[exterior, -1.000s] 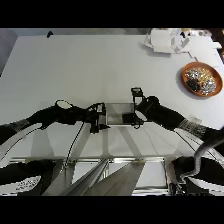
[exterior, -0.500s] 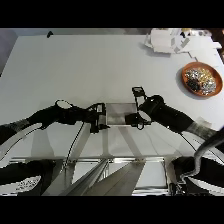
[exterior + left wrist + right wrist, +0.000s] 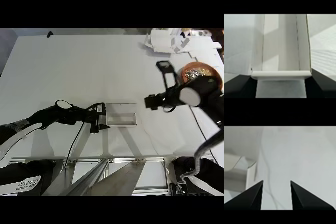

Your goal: Fold the box and place the chain.

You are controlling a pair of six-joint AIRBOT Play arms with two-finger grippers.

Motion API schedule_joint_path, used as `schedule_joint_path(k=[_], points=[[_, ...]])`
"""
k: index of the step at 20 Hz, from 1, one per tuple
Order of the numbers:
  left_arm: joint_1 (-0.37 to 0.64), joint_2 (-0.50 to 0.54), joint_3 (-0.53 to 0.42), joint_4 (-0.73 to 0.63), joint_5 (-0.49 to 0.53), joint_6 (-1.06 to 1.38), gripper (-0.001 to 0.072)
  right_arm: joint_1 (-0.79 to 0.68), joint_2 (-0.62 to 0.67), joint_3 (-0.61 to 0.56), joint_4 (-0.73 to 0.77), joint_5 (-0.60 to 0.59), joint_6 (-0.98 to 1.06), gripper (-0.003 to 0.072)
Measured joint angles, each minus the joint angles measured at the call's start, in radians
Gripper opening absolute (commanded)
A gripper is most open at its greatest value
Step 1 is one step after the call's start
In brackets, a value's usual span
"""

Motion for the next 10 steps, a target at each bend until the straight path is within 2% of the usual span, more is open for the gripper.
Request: schedule_joint_path(k=[5, 10], points=[[0.000, 0.000, 0.000, 0.000, 0.000, 0.000, 0.0209, -0.317, -0.064, 0.070, 0.055, -0.090, -0.224, 0.0276], [0.000, 0.000, 0.000, 0.000, 0.000, 0.000, 0.0209, -0.566, -0.273, 0.168, 0.094, -0.199, -0.371, 0.0269]])
